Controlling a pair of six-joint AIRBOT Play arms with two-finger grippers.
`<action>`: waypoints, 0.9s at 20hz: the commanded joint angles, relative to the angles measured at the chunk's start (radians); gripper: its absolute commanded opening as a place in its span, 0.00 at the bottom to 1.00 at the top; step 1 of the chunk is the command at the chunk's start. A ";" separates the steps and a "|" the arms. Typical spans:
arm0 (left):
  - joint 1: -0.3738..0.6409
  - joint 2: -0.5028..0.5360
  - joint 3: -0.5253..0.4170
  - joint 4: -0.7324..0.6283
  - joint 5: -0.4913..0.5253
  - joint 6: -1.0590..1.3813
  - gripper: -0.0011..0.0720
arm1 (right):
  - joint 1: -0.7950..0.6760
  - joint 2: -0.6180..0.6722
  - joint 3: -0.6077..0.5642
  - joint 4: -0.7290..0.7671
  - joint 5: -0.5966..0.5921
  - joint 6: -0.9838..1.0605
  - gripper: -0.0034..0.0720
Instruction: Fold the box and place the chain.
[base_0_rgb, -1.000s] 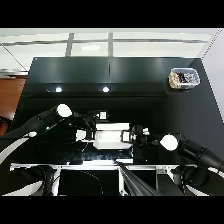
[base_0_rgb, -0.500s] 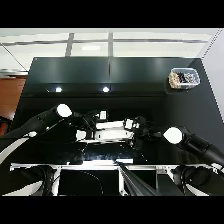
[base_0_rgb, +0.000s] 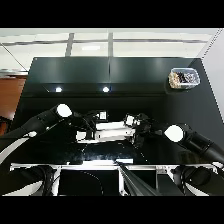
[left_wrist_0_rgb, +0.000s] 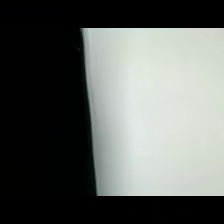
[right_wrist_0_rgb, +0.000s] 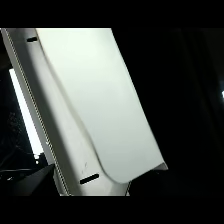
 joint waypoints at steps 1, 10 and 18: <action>0.000 0.000 0.000 0.000 0.003 -0.002 0.06 | -0.001 0.000 0.001 -0.016 0.014 0.010 0.99; 0.000 0.000 0.000 0.003 0.006 -0.002 0.06 | -0.040 -0.053 0.001 0.166 0.092 -0.216 0.98; 0.000 0.000 0.000 0.003 0.006 -0.002 0.06 | -0.143 -0.168 0.001 0.393 0.196 -0.630 0.98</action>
